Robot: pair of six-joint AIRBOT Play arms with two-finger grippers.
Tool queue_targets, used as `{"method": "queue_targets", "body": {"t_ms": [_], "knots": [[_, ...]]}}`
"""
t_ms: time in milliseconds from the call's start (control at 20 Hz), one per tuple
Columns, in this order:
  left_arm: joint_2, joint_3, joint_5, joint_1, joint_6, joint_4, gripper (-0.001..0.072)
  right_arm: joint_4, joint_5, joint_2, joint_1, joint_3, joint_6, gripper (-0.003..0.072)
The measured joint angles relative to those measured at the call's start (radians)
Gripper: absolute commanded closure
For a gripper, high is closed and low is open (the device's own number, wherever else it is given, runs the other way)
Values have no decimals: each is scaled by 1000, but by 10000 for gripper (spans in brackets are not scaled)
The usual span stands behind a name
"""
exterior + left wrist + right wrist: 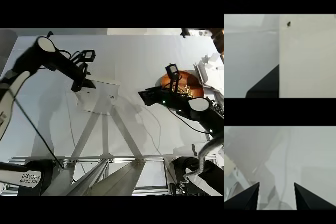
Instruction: Fold the box and place the chain.
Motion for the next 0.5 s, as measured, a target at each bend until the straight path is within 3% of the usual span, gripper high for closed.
{"method": "queue_targets", "body": {"t_ms": [200,350,500], "knots": [[112,-144,15,-30,-29,-19,709,-40,-10,113,0,3,1,207],[133,-286,130,-59,30,-127,707,-56,-14,162,0,3,5,209],[119,-367,243,-93,113,-211,703,-78,-15,181,0,3,6,210]]}}
